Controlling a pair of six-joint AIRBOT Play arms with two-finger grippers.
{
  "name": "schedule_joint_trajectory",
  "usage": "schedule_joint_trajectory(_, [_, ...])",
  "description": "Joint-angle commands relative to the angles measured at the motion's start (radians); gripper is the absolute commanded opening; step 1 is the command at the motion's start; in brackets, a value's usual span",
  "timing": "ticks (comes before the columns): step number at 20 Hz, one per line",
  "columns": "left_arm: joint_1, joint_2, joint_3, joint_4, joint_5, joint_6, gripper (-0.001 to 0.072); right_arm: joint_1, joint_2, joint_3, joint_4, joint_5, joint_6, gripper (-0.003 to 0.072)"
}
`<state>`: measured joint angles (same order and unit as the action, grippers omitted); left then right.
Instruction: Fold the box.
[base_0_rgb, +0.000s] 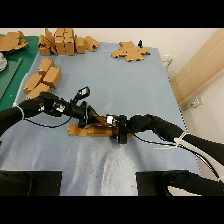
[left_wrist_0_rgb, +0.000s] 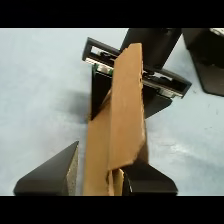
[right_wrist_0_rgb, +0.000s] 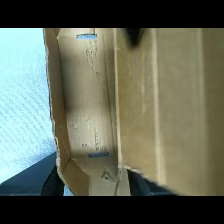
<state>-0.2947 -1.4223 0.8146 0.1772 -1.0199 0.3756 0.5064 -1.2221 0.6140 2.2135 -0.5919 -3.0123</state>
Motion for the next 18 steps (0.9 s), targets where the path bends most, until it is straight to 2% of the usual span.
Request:
schedule_joint_trajectory(1, [0.063, 0.114, 0.001, 0.11, 0.072, -0.134, 0.0314, 0.0, 0.0, 0.0, 0.001, 0.0, 0.001, 0.0419])
schedule_joint_trajectory(2, [0.084, 0.151, 0.0, 0.154, 0.08, -0.209, 0.0314, 0.0, 0.0, 0.0, 0.0, -0.004, 0.001, 0.042])
schedule_joint_trajectory(3, [0.102, 0.185, 0.0, 0.215, 0.077, -0.277, 0.0314, 0.0, 0.0, 0.0, 0.0, -0.008, 0.001, 0.0482])
schedule_joint_trajectory(4, [0.112, 0.21, 0.0, 0.279, 0.077, -0.338, 0.0314, 0.001, 0.002, 0.0, 0.001, -0.013, 0.001, 0.0655])
schedule_joint_trajectory(5, [0.116, 0.229, 0.0, 0.346, 0.075, -0.39, 0.0314, 0.0, 0.004, 0.0, 0.001, -0.014, 0.001, 0.0686])
schedule_joint_trajectory(7, [0.114, 0.246, 0.0, 0.432, 0.063, -0.448, 0.0313, 0.0, 0.004, 0.0, 0.001, -0.014, 0.001, 0.0664])
schedule_joint_trajectory(11, [0.114, 0.246, 0.0, 0.437, -0.015, -0.508, 0.0308, 0.0, 0.004, 0.0, 0.001, -0.013, 0.001, 0.0664])
schedule_joint_trajectory(13, [0.114, 0.246, 0.0, 0.437, -0.106, -0.533, 0.0029, 0.0, 0.004, 0.0, 0.001, -0.012, 0.001, 0.0664])
schedule_joint_trajectory(15, [0.111, 0.246, 0.0, 0.428, -0.206, -0.566, 0.001, 0.0, 0.004, 0.0, 0.001, -0.011, 0.001, 0.0664])
schedule_joint_trajectory(18, [0.06, 0.246, 0.0, 0.431, -0.226, -0.764, 0.001, 0.0, 0.004, 0.0, 0.001, -0.01, 0.001, 0.066])
